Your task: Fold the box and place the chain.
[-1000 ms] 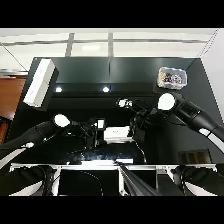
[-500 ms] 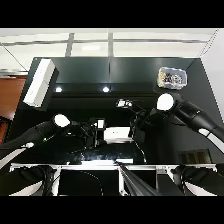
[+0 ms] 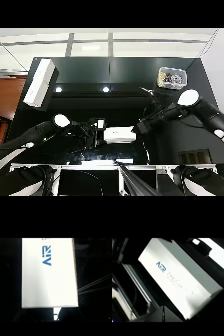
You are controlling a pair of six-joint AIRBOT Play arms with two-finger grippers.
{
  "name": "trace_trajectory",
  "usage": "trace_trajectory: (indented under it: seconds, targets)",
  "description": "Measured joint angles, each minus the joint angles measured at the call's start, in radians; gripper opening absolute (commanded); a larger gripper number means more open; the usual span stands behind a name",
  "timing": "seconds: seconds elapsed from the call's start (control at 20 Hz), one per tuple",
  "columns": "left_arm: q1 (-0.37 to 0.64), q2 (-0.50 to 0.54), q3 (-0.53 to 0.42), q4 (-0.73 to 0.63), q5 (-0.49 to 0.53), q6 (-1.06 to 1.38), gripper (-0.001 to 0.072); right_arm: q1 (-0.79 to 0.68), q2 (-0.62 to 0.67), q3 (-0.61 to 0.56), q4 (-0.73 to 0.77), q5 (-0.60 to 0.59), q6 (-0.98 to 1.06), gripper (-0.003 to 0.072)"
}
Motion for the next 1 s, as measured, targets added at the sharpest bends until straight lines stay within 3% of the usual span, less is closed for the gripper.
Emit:
trace_trajectory:
  seconds: [0.35,1.0]
  targets:
    - [0.0,0.0,0.0,0.0,0.0,0.003,0.0396,0.06,-0.148,-0.08,0.188,-0.114,0.019,0.0012]
    - [0.0,0.0,0.0,0.0,0.0,0.002,0.0396,0.071,-0.178,-0.09,0.156,-0.187,0.019,0.0014]
